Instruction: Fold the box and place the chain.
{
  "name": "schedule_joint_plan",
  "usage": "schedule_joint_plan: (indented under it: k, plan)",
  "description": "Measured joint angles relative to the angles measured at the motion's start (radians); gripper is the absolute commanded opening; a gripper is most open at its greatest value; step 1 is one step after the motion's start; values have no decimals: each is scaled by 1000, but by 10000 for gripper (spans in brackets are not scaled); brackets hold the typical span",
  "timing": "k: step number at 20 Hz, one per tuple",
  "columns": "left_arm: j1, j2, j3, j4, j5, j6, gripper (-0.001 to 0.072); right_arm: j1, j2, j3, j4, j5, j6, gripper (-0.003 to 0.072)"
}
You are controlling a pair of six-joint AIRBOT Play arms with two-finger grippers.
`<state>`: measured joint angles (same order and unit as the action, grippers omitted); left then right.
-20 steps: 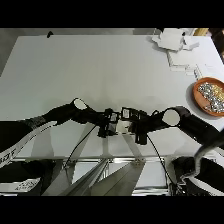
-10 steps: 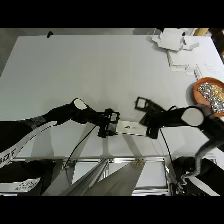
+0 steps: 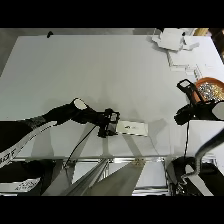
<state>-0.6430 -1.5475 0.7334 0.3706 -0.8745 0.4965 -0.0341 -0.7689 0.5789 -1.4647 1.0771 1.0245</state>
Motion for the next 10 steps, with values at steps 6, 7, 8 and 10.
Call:
schedule_joint_plan:
  k: [6, 7, 8, 10]
  plan:
    - [0, 0, 0, 0, -3, 0, 272, -26, 2, 0, -21, 6, 20, 21]
    - [0, 0, 0, 0, -5, 0, 272, -27, 2, 0, -21, 6, 23, 21]
    - [0, 0, 0, 0, -5, 0, 272, -28, 2, 0, -21, 6, 23, 21]
    - [0, 0, 0, 0, -5, 0, 272, -29, 2, 0, -22, 6, 23, 21]
